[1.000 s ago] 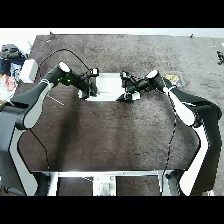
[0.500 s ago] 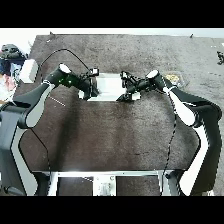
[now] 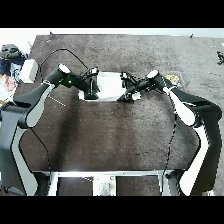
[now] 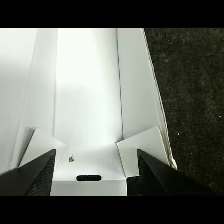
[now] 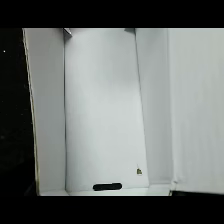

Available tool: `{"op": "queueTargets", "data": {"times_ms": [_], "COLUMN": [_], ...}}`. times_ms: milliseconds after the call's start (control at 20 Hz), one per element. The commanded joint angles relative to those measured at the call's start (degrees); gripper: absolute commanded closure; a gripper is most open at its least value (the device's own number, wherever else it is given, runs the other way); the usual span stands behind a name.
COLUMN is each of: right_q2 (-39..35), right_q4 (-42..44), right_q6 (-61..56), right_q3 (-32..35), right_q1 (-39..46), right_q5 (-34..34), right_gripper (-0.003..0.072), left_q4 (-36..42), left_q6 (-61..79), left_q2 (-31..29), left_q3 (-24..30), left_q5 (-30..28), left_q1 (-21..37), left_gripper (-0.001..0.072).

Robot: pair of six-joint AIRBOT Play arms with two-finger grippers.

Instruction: Fold the box and place the chain.

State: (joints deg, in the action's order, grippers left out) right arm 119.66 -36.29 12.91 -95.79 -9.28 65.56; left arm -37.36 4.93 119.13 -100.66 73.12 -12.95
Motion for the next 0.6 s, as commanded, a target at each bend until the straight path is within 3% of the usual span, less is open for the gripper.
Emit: {"op": "queueTargets", "data": {"times_ms": [0,100,200,350,400,550], "right_q2": [0.0,0.0,0.0,0.0,0.0,0.0], "right_q4": [0.1,0.1,0.1,0.1,0.1,0.1], "right_q6": [-0.1,-0.1,-0.1,-0.1,-0.1,-0.1], "right_q3": [0.0,0.0,0.0,0.0,0.0,0.0], "right_q1": [-0.1,-0.1,-0.1,-0.1,-0.1,-0.1], "right_q5": [-0.2,-0.2,-0.2,-0.2,-0.2,-0.2], "right_gripper": [0.0219,0.0219,0.0219,0.0220,0.0220,0.0220], "left_q4": [0.7,0.7,0.7,0.7,0.5,-1.7], "left_q6": [0.1,0.0,-0.3,-0.3,-0.3,-1.4], "left_q2": [0.0,0.0,0.0,0.0,0.0,0.0], "left_q3": [0.0,0.0,0.0,0.0,0.0,0.0], "left_q5": [0.0,-0.1,-0.9,-1.3,-1.0,-0.5], "left_q1": [0.0,0.0,0.0,0.0,0.0,0.3], "left_gripper": [0.0162,0.0173,0.0032,0.0033,0.0047,0.0297]}}
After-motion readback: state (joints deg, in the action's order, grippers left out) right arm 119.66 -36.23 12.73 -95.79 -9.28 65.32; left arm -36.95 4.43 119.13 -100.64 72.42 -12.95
